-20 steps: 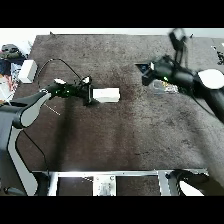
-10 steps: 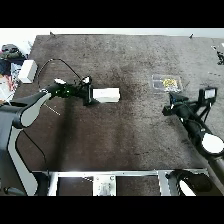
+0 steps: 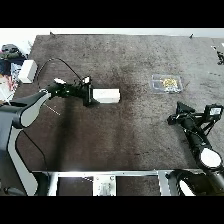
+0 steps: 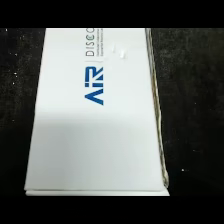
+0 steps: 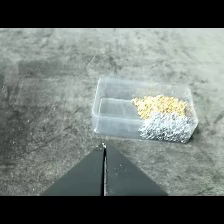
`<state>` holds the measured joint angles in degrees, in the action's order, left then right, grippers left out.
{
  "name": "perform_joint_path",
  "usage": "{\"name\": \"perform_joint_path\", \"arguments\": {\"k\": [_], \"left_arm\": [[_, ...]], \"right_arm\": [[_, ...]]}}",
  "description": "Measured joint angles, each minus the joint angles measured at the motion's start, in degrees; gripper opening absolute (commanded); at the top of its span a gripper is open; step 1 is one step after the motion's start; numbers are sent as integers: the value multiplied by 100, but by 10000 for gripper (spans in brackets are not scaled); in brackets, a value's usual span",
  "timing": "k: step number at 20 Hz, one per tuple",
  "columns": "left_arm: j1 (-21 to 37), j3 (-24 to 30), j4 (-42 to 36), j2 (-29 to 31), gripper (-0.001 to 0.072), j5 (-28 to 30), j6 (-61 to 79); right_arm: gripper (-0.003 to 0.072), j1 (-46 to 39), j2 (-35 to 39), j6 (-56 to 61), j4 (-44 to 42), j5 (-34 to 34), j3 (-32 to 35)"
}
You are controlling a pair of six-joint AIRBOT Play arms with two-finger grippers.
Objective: Fold the box and place the chain.
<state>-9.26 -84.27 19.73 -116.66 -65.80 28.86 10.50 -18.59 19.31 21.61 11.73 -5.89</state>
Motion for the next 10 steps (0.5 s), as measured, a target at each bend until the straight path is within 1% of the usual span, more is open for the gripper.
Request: {"name": "perform_joint_path", "arguments": {"k": [2, 6, 8, 10], "left_arm": [[44, -7, -179, 184, 5, 20, -166], [350, -13, -387, 940, 5, 498, -1014], [649, 22, -426, 1427, 5, 940, -1574], [1005, 192, -470, 2002, 5, 1550, -2072]], "right_arm": [[11, 0, 37, 0, 0, 37, 28], [11, 0, 63, 2, 0, 68, 48], [11, 0, 68, 2, 0, 74, 52], [11, 0, 68, 2, 0, 76, 52]]}}
